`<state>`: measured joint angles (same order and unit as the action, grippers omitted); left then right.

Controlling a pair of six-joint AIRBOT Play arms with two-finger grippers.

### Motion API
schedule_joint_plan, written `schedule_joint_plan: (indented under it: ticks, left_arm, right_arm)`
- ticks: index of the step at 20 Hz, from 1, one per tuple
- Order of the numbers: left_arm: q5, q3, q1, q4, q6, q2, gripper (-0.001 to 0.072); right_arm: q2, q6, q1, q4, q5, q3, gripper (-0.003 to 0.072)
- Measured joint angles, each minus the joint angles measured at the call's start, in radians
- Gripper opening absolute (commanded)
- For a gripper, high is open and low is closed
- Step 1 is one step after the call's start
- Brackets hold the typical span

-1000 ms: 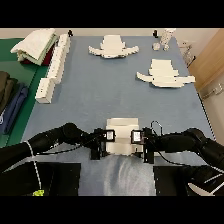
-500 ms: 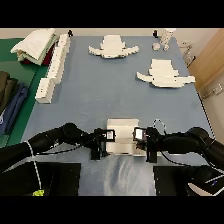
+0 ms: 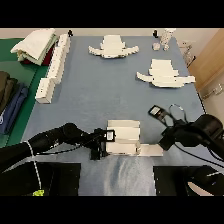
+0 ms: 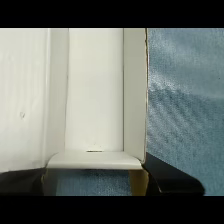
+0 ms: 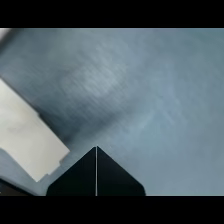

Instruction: Fold the box.

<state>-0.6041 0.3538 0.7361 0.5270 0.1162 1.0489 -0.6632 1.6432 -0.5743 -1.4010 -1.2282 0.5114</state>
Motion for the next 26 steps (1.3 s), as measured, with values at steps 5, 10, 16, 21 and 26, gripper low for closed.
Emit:
schedule_joint_plan:
  ticks: [5, 10, 16, 21, 26]
  left_arm:
    - [0.000, 0.000, 0.000, 0.000, 0.000, 0.000, 0.0496]
    - [0.000, 0.000, 0.000, 0.000, 0.000, 0.000, 0.0497]
    - [0.000, 0.000, 0.000, 0.000, 0.000, 0.000, 0.0497]
    - [0.001, 0.000, 0.000, 0.000, 0.000, 0.000, 0.0497]
    - [0.001, 0.000, 0.000, 0.000, 0.000, 0.000, 0.0497]
  right_arm:
    - [-0.067, -0.229, 0.335, -0.190, -0.138, 0.014, 0.0000]
    - [-0.170, -0.197, 0.624, -0.457, -0.152, -0.035, 0.0000]
    - [-0.215, -0.147, 0.740, -0.636, -0.106, -0.155, 0.0000]
    - [-0.201, -0.069, 0.732, -0.792, -0.093, -0.205, 0.0000]
    - [-0.182, -0.043, 0.671, -0.846, -0.047, -0.216, 0.0000]
